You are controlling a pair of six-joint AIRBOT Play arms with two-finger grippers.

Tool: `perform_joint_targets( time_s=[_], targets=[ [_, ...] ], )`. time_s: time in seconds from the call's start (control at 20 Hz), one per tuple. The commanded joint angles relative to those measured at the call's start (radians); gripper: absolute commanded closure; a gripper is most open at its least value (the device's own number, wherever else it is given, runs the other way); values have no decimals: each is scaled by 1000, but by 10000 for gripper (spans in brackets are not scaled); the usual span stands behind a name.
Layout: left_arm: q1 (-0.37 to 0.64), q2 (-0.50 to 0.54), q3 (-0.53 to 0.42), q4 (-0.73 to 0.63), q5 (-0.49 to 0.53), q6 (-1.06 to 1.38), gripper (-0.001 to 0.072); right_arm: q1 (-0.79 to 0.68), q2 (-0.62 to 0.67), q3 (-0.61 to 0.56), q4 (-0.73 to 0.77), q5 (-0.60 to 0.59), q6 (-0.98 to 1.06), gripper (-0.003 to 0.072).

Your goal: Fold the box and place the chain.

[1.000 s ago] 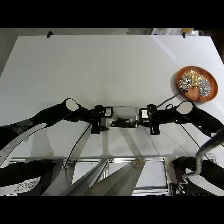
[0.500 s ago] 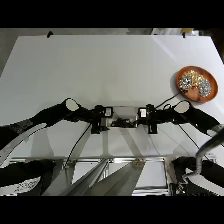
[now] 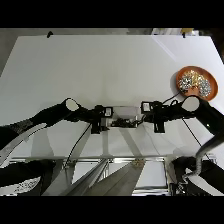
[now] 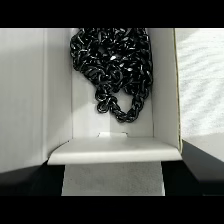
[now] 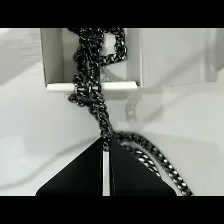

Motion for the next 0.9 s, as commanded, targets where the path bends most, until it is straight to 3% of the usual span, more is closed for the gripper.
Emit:
perform_joint_targets(
  time_s=[0.0,0.15,0.4,0.6,0.85],
  targets=[
    [-1,0,0,0,0,0,573,1,111,53,-40,145,122,670],
    [-1,0,0,0,0,0,573,1,190,87,41,200,126,670],
    [-1,0,0,0,0,0,573,28,222,98,473,158,45,670],
    [-1,0,0,0,0,0,573,128,206,98,488,-35,15,670],
    [-1,0,0,0,0,0,573,186,86,98,447,-50,17,669]
  ],
)
